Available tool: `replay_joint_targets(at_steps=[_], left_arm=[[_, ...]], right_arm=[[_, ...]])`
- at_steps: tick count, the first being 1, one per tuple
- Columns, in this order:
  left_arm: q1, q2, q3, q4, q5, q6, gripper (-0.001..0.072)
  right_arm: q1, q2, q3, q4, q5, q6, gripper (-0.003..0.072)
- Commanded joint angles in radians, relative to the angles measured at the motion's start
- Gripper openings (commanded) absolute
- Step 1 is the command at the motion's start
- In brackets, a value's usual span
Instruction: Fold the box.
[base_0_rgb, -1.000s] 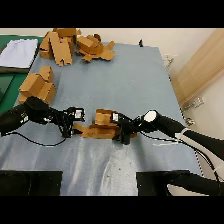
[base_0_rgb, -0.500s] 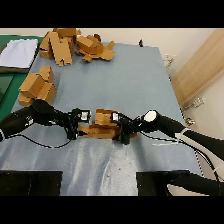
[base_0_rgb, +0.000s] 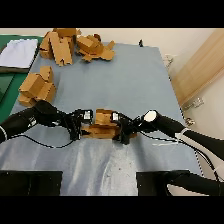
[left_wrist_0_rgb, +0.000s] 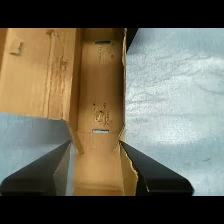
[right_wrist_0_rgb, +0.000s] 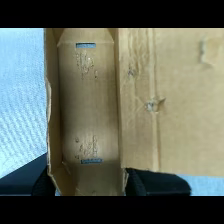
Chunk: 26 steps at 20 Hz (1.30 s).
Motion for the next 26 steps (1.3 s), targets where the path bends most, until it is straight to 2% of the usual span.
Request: replay_joint_targets(at_steps=[1, 3, 4, 5, 22, 26], left_arm=[[-0.031, -0.013, 0.0, 0.002, 0.031, -0.002, 0.044], [-0.031, -0.022, 0.0, 0.003, 0.053, -0.017, 0.0438], [-0.031, -0.023, 0.0, 0.005, 0.054, -0.025, 0.0367], [-0.031, -0.023, 0.0, 0.005, 0.054, -0.025, 0.0331], [-0.031, -0.015, 0.006, 0.012, 0.05, -0.106, 0.0329], [-0.031, -0.016, 0.027, 0.052, 0.012, -0.151, 0.0329]], right_arm=[[0.0, 0.001, 0.001, 0.0, 0.0, 0.0, 0.0444], [0.0, 0.001, 0.001, 0.0, 0.0, 0.0, 0.0444], [0.0, 0.001, 0.001, 0.0, 0.0, 0.0, 0.0444], [0.0, 0.001, 0.001, 0.0, 0.0, 0.0, 0.0444], [0.0, 0.001, 0.001, 0.0, 0.0, 0.0, 0.0444], [0.0, 0.001, 0.001, 0.0, 0.0, 0.0, 0.0444]])
